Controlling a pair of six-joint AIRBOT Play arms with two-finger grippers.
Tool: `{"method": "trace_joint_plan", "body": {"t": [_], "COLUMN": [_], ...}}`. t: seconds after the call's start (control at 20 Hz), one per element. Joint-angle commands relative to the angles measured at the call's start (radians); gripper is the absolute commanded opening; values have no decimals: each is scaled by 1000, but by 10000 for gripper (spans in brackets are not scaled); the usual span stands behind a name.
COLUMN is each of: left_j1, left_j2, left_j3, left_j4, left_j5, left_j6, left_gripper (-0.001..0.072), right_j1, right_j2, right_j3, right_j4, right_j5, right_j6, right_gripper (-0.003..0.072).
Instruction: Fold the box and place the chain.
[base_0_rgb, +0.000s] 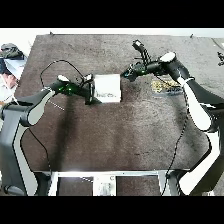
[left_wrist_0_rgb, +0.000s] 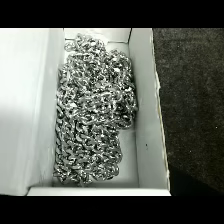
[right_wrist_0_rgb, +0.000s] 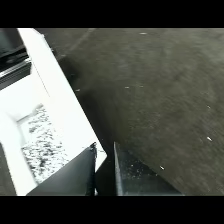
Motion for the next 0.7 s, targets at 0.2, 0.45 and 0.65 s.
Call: {"method": "trace_joint_plan", "body": {"t": [0.2, 0.45, 0.65], "left_j1": [1, 1, 1], "left_j2": [0, 0, 0], "left_j3": [0, 0, 0], "left_j4": [0, 0, 0], "left_j5": [0, 0, 0], "left_j6": [0, 0, 0], "left_gripper": [529, 529, 529], "right_j1": [23, 78, 119], "right_j2": [-11, -11, -11], "right_j3": [1, 1, 1], "right_j4": [40, -92, -125], "right_j5": [145, 129, 71], "right_j6": [-115, -126, -127], "right_gripper": [230, 230, 231]}}
